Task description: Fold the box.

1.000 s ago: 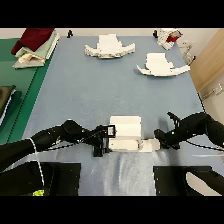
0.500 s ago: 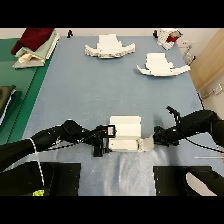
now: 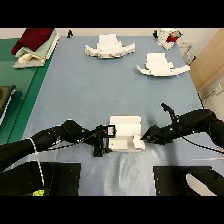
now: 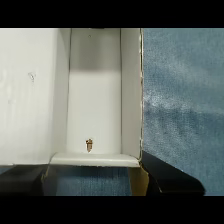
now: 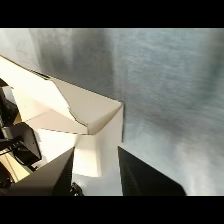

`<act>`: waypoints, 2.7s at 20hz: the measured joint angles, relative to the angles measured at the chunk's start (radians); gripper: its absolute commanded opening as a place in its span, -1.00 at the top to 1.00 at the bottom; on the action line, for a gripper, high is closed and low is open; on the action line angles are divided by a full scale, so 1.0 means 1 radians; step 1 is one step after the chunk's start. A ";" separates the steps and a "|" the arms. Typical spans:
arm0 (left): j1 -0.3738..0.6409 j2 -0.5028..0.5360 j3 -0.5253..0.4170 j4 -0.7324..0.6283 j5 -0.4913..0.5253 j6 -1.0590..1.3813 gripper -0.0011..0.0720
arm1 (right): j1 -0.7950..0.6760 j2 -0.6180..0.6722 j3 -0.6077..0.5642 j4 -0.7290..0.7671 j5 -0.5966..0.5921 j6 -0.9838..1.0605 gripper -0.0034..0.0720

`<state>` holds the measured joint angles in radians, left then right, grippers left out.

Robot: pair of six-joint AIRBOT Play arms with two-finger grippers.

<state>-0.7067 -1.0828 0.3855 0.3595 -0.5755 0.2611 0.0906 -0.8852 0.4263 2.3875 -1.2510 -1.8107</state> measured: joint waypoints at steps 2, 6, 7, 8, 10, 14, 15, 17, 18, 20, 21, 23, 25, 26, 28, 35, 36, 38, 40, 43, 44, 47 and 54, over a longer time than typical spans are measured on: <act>0.000 0.000 0.000 0.000 0.000 0.000 -0.45 | 0.046 0.000 0.005 0.002 0.037 0.011 -0.21; 0.000 0.000 0.000 0.000 0.000 0.000 -0.45 | 0.166 0.000 0.033 -0.057 0.124 0.111 -0.21; 0.000 0.000 0.000 0.000 0.000 0.000 -0.45 | 0.210 0.000 0.046 -0.097 0.149 0.163 -0.21; 0.000 0.000 0.000 0.000 0.000 0.000 -0.45 | 0.251 0.000 0.060 -0.139 0.169 0.216 -0.20; 0.000 0.000 0.000 0.000 0.000 0.000 -0.45 | 0.341 0.000 0.092 -0.248 0.193 0.340 -0.20; 0.000 0.000 0.000 0.000 0.000 0.000 -0.45 | 0.502 -0.006 0.150 -0.460 0.212 0.600 -0.20; 0.000 0.000 0.000 0.000 0.000 0.000 -0.45 | 0.535 -0.013 0.158 -0.494 0.213 0.653 -0.20; 0.000 0.000 0.000 0.000 0.000 0.000 -0.45 | 0.595 -0.042 0.173 -0.549 0.216 0.745 -0.20; 0.000 0.000 0.000 0.000 0.000 0.000 -0.45 | 0.623 -0.063 0.183 -0.572 0.218 0.787 -0.20; 0.000 0.000 0.000 0.000 0.000 0.000 -0.45 | 0.667 -0.108 0.207 -0.614 0.219 0.857 -0.16; 0.000 0.000 0.000 0.000 0.000 0.000 -0.45 | 0.687 -0.132 0.222 -0.636 0.217 0.892 -0.16; 0.000 0.000 0.000 0.000 0.000 0.000 -0.45 | 0.720 -0.174 0.253 -0.682 0.201 0.957 -0.16; 0.000 0.000 0.000 0.000 0.000 0.000 -0.45 | 0.745 -0.206 0.279 -0.725 0.180 1.019 -0.16; 0.000 0.000 0.000 0.000 0.000 0.000 -0.45 | 0.754 -0.218 0.287 -0.743 0.169 1.044 -0.03; 0.000 0.000 0.000 0.000 0.000 0.000 -0.45 | 0.765 -0.234 0.298 -0.771 0.148 1.088 0.37; 0.000 0.000 0.000 0.000 0.000 0.000 -0.45 | 0.777 -0.249 0.308 -0.806 0.116 1.139 0.91; 0.000 0.000 0.000 0.000 0.000 0.000 -0.45 | 0.777 -0.250 0.309 -0.807 0.113 1.141 0.90; 0.000 0.000 0.000 0.000 0.000 0.000 -0.45 | 0.777 -0.250 0.309 -0.810 0.107 1.147 0.09; 0.000 0.000 0.000 0.000 -0.001 0.000 -0.45 | 0.777 -0.243 0.315 -0.810 0.090 1.148 -0.06; 0.000 0.000 0.000 0.000 -0.001 0.000 -0.45 | 0.777 -0.213 0.340 -0.815 0.051 1.144 -0.29; 0.000 0.000 0.000 0.000 -0.001 0.000 -0.45 | 0.777 -0.198 0.355 -0.819 0.034 1.137 -0.29; 0.000 0.000 0.000 0.000 0.000 0.000 -0.45 | 0.766 -0.144 0.396 -0.851 -0.002 1.114 0.23; 0.000 0.000 0.000 0.000 0.000 0.000 -0.45 | 0.469 -0.130 0.415 -0.864 -0.039 0.897 0.90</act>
<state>-0.7067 -1.0828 0.3855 0.3595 -0.5758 0.2607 0.5594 -1.0149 0.8417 1.5234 -1.2903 -0.9134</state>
